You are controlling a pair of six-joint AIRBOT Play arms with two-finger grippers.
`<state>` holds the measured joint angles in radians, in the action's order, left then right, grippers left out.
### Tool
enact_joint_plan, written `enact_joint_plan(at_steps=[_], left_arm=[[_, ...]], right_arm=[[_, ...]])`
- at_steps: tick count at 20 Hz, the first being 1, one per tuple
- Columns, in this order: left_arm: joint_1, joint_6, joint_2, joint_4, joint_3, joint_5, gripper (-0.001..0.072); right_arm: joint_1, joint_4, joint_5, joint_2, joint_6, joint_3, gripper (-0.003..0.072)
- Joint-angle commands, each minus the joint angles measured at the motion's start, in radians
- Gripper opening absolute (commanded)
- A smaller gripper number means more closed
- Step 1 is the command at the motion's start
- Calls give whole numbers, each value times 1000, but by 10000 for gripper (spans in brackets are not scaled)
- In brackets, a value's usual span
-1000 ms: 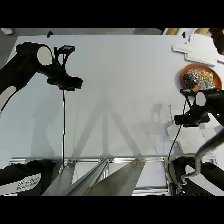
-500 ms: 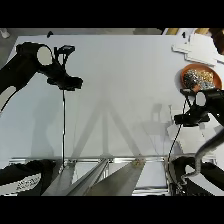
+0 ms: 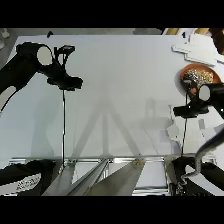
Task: Fold the box and place the chain.
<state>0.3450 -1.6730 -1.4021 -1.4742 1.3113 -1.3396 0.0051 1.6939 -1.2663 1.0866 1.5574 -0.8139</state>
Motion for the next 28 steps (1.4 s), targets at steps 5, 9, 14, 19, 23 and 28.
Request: enact_joint_plan(at_steps=[5, 9, 14, 19, 23, 28], left_arm=[[-1, 1, 1, -1, 0, 0, 9], [-1, 0, 1, 0, 0, 0, 9], [-1, 0, 1, 0, 0, 0, 9], [-1, 0, 1, 0, 0, 0, 9], [-1, 0, 1, 0, 0, 0, 9], [-1, 0, 1, 0, 0, 0, 9]], right_arm=[[-248, 124, -43, 38, -130, -431, 14], [-553, 81, -8, 71, -146, -441, 16], [-781, -59, 19, 141, -294, -441, 387], [-870, -94, -87, 231, -478, -439, 555], [-879, -153, -212, 290, -620, -386, 527], [-883, -129, -219, 301, -710, -233, 463]])
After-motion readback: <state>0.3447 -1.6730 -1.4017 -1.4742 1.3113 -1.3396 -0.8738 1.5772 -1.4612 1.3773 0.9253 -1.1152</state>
